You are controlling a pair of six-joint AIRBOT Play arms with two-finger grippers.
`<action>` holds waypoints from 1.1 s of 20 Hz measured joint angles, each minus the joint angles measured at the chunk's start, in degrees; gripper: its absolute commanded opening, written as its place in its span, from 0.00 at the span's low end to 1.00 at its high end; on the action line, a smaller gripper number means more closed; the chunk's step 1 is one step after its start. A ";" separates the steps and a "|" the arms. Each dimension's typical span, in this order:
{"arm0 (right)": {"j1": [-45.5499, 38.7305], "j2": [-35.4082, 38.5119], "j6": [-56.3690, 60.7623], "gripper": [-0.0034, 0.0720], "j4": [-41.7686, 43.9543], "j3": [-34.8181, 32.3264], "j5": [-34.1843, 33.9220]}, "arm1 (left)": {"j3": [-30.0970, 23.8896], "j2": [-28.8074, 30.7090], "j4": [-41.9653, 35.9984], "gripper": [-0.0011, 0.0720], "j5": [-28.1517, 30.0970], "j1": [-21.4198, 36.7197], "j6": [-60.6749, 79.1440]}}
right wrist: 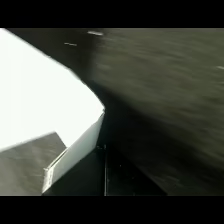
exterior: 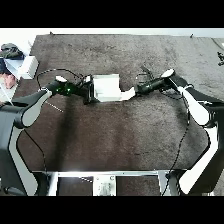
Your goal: Fold the box and place the chain.
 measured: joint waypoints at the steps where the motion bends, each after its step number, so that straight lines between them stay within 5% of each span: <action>1: 0.26 0.24 -0.39 0.42 1.79 -0.22 -0.07 | 0.00 0.00 0.00 0.65 -0.02 0.00 0.00; 2: 0.59 0.52 -0.59 0.67 3.41 -0.39 -0.11 | 0.00 0.00 0.00 0.65 -0.02 0.00 0.00; 3: 0.96 0.76 -0.83 0.77 4.74 -0.50 -0.09 | 0.00 0.00 0.00 0.65 -0.02 0.00 0.00; 17: 4.59 1.49 -0.74 0.77 8.96 -0.39 0.92 | 0.00 0.00 0.00 0.65 -0.02 0.00 0.00; 22: 7.50 1.49 3.61 0.77 1.84 3.10 0.24 | 0.00 0.00 0.00 0.65 -0.02 0.00 0.00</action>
